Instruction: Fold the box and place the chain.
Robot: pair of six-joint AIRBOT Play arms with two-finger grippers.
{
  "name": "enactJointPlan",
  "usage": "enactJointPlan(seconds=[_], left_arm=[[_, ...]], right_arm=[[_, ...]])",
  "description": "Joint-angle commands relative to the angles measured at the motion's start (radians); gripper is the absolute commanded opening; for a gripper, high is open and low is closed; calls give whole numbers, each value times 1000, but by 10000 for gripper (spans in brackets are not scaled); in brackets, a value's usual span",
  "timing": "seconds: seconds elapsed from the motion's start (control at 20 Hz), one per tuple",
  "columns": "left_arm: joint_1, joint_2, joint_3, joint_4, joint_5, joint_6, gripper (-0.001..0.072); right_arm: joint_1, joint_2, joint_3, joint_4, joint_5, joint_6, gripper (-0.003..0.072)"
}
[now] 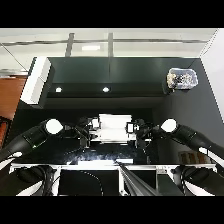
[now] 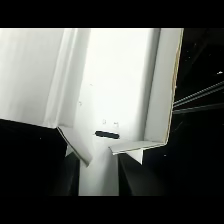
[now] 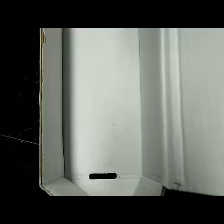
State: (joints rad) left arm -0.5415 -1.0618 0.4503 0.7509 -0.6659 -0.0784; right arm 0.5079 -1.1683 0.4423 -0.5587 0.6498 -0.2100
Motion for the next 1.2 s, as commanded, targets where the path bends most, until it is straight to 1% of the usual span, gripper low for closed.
enactJointPlan(seconds=[0.0,0.1,0.15,0.25,0.35,0.5,0.85,0.95,1.0,1.05,1.1,1.15], left_arm=[[-4,-4,0,-27,-28,0,268],[-20,-5,0,-31,-25,1,255],[-31,-7,0,-38,-26,1,214],[-54,-11,0,-61,-19,0,214],[-71,-14,0,-63,26,0,214],[-91,-34,0,-148,91,0,215],[-91,-35,0,-161,88,0,216],[-91,-35,0,-161,83,0,193],[-91,-35,0,-161,84,0,252],[-91,-35,0,-161,91,0,410],[-90,-35,0,-159,98,0,470],[-90,-35,0,-152,108,0,403]], right_arm=[[1,0,0,0,0,0,491],[1,0,0,0,0,0,491],[1,0,0,0,0,0,491],[1,0,0,0,0,0,491],[1,0,0,0,0,0,491],[1,0,0,0,0,0,491],[1,0,0,0,0,0,491],[1,0,0,0,0,0,491],[1,0,0,0,0,0,491],[1,0,0,0,0,0,491],[1,0,0,0,0,0,491],[1,0,0,0,0,0,491]])
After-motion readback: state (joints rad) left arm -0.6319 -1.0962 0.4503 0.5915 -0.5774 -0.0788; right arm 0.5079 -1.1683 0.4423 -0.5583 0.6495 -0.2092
